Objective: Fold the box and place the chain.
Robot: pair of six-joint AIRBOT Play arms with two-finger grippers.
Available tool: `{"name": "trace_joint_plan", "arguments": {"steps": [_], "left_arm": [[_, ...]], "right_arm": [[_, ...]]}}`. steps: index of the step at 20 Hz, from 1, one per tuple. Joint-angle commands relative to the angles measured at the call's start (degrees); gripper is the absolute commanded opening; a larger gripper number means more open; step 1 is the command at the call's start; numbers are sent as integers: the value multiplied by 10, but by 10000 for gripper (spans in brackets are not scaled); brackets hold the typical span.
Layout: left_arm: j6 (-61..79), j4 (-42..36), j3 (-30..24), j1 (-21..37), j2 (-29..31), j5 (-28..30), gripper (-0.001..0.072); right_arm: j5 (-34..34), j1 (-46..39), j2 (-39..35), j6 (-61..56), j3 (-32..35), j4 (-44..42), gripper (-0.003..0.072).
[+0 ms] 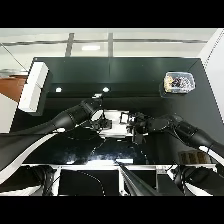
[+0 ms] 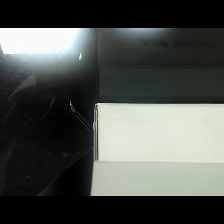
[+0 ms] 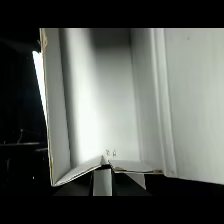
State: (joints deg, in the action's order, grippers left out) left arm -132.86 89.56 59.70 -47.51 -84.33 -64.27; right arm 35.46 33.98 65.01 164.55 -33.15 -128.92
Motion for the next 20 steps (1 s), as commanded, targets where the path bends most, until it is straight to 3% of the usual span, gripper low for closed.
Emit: {"name": "trace_joint_plan", "arguments": {"steps": [1,20], "left_arm": [[0,-1,0,0,0,1,29],[0,-3,0,0,0,1,29]], "right_arm": [[-32,12,3,-33,0,-15,129],[-33,12,10,-42,0,-16,131]]}}
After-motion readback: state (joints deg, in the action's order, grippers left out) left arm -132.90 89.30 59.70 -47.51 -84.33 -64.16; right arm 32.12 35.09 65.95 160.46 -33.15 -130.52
